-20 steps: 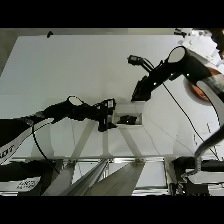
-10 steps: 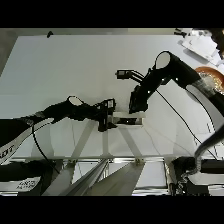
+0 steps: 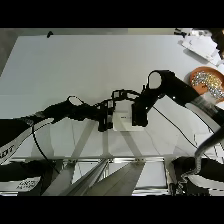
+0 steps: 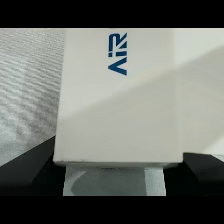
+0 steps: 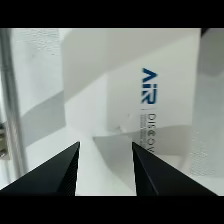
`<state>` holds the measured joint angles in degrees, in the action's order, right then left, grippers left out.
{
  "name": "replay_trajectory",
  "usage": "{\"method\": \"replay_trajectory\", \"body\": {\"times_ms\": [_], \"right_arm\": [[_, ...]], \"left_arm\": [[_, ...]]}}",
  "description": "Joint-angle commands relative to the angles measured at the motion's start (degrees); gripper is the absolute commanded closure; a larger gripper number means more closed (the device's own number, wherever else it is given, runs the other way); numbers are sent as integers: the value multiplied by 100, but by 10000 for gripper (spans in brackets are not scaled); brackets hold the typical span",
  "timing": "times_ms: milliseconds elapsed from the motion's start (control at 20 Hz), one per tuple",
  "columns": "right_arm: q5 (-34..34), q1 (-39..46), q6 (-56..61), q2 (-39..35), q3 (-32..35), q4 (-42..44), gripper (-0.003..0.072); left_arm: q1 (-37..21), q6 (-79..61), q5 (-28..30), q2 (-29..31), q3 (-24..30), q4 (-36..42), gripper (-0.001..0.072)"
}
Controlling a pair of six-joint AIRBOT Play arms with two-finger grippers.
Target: Fold the box and place the chain.
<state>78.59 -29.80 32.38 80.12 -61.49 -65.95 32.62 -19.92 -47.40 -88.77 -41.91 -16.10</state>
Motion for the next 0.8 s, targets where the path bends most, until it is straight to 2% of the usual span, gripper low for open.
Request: {"method": "replay_trajectory", "body": {"times_ms": [0, 350, 400, 650, 750], "right_arm": [[-1086, -92, 483, -317, 343, -234, 256], [-1412, -330, 608, -640, 422, -669, 236], [-1606, -422, 608, -778, 529, -765, 204], [-2337, -817, 621, -1694, 1550, -927, 218], [-2450, -922, 660, -1821, 1792, -918, 233]], "left_arm": [[-2, -2, 2, -2, -2, 0, 437], [-2, -2, 2, -2, -2, 0, 437], [-2, -2, 0, -2, -2, 0, 437], [-2, -2, 2, -2, -2, 0, 437], [-2, 0, 0, -2, -2, 0, 437]]}}
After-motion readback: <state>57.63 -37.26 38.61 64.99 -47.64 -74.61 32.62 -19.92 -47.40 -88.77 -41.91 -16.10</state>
